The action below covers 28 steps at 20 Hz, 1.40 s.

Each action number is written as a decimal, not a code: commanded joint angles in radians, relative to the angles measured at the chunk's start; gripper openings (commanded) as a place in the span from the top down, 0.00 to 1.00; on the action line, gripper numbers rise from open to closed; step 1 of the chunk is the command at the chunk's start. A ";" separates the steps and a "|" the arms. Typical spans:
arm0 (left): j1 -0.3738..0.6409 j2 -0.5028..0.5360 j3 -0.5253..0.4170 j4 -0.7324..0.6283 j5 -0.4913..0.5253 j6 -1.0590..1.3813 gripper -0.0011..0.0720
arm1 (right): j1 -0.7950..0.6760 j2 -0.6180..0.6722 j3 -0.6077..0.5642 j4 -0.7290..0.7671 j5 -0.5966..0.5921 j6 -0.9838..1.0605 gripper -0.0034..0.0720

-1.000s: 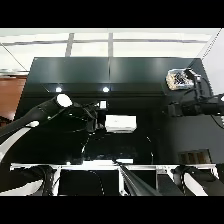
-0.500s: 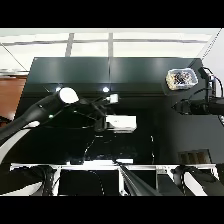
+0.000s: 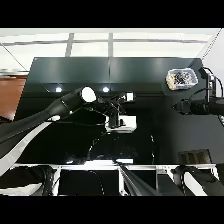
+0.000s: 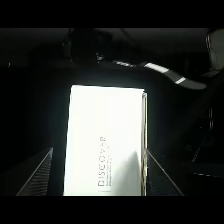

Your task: Fold the box and place the chain.

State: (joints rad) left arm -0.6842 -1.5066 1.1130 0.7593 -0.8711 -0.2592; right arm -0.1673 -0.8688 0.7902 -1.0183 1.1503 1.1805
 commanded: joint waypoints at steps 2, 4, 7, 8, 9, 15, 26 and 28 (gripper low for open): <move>-0.005 -0.013 0.007 0.069 0.007 -0.064 0.01 | 0.000 0.001 0.000 0.000 -0.010 -0.008 0.93; -0.005 -0.013 0.007 0.082 0.003 -0.095 0.01 | 0.000 0.001 0.000 0.000 -0.011 -0.010 0.93; -0.005 -0.013 0.007 0.082 0.005 -0.095 0.01 | 0.000 0.001 0.000 0.000 -0.013 -0.010 0.93; -0.005 -0.013 0.007 0.082 -0.005 -0.095 0.01 | 0.000 0.001 0.000 0.000 -0.014 -0.010 0.93; -0.006 -0.013 0.007 0.081 -0.019 -0.095 0.01 | 0.000 0.001 0.000 0.000 -0.014 -0.010 0.93; -0.006 -0.013 0.007 0.082 -0.052 -0.087 0.01 | 0.000 0.001 0.000 0.000 -0.014 -0.010 0.93; -0.064 -0.022 0.007 0.232 0.011 -0.089 0.01 | 0.000 0.001 0.000 0.000 -0.014 -0.010 0.93; -0.072 -0.040 0.007 0.231 0.011 -0.090 0.01 | 0.000 0.001 0.000 0.000 -0.014 -0.010 0.93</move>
State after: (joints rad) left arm -0.7425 -1.5311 1.1187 0.9634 -0.8722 -0.3473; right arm -0.1673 -0.8688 0.7902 -1.0183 1.1358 1.1706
